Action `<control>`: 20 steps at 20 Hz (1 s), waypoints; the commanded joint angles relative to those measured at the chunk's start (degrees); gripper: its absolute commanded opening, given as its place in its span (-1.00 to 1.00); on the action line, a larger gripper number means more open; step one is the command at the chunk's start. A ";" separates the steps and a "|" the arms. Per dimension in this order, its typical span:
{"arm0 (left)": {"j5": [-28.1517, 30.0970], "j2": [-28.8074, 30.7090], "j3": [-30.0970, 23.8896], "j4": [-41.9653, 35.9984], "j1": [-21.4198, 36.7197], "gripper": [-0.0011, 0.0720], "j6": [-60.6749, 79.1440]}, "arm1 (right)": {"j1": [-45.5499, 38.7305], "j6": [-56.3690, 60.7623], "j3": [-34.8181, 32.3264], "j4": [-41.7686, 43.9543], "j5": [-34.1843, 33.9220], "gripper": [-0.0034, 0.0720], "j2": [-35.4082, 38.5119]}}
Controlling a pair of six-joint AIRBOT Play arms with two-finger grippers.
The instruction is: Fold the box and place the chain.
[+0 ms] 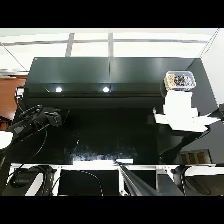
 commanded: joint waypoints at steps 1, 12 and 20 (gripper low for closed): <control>-0.17 -0.02 0.02 -1.77 0.09 0.97 -0.09 | 0.59 -0.31 -5.33 14.27 7.41 -0.88 2.75; -0.76 -0.46 -3.17 -12.11 0.02 0.97 -2.91 | 29.70 -3.06 -49.68 39.23 -23.39 -0.88 45.29; -7.41 -12.22 -0.33 -13.42 0.09 0.97 0.37 | 64.32 -2.56 -56.78 42.40 -52.04 -0.88 51.74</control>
